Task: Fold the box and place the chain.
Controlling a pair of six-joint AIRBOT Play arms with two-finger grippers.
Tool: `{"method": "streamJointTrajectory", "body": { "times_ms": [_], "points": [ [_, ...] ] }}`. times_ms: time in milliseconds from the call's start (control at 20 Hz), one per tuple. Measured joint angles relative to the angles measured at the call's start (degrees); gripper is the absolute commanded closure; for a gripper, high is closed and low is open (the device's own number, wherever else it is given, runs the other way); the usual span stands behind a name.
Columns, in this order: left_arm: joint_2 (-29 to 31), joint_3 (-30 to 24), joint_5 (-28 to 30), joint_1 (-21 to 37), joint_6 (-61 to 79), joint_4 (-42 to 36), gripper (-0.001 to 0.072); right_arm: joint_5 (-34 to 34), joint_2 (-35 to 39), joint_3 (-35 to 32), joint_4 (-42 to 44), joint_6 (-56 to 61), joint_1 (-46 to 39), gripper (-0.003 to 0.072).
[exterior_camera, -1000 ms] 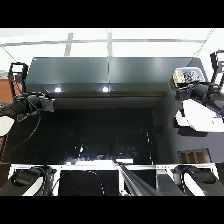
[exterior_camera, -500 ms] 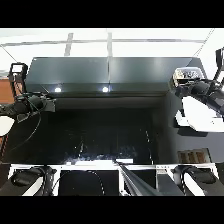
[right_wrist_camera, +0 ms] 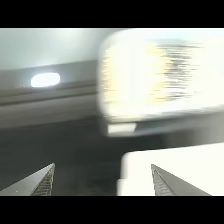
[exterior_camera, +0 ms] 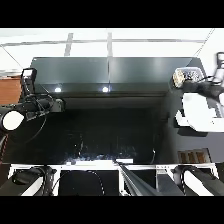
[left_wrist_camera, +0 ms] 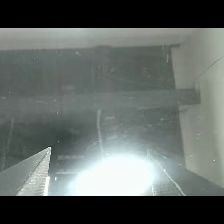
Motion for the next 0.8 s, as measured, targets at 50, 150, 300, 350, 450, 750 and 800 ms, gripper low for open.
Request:
{"method": "streamJointTrajectory", "body": {
  "times_ms": [50, 150, 300, 350, 450, 750, 800],
  "points": [
    [-0.2, 0.0, -0.2, 0.0, 0.0, 0.2, -0.0004, 2.0, -2.2, 2.8, -3.3, 2.4, -5.0, -0.0028],
    [-0.5, 0.0, -0.2, 0.0, -0.2, 0.3, -0.0004, 9.3, -7.7, 9.4, -7.4, 5.6, -15.1, -0.0028],
    [-0.7, 0.0, -0.2, 0.0, -0.2, 0.3, -0.0003, 23.1, -17.7, 20.0, -5.7, 2.3, -28.4, -0.0028],
    [-0.7, 0.0, -0.2, 0.0, -0.2, 0.3, -0.0003, 27.5, -20.9, 22.7, -3.5, -0.3, -31.7, -0.0028],
    [-0.7, 0.0, -0.2, 0.0, -0.2, 0.3, -0.0003, 34.5, -26.3, 27.1, 0.2, -5.1, -36.7, -0.0027],
    [-0.7, 0.0, 0.2, 0.0, -0.4, -0.2, -0.0002, 41.5, -35.5, 31.9, 4.1, -16.5, -41.6, -0.0025],
    [-0.7, 0.0, 0.2, 0.0, -0.4, -0.3, -0.0001, 42.2, -36.5, 32.2, 4.4, -18.2, -41.8, 0.0083]
  ]
}}
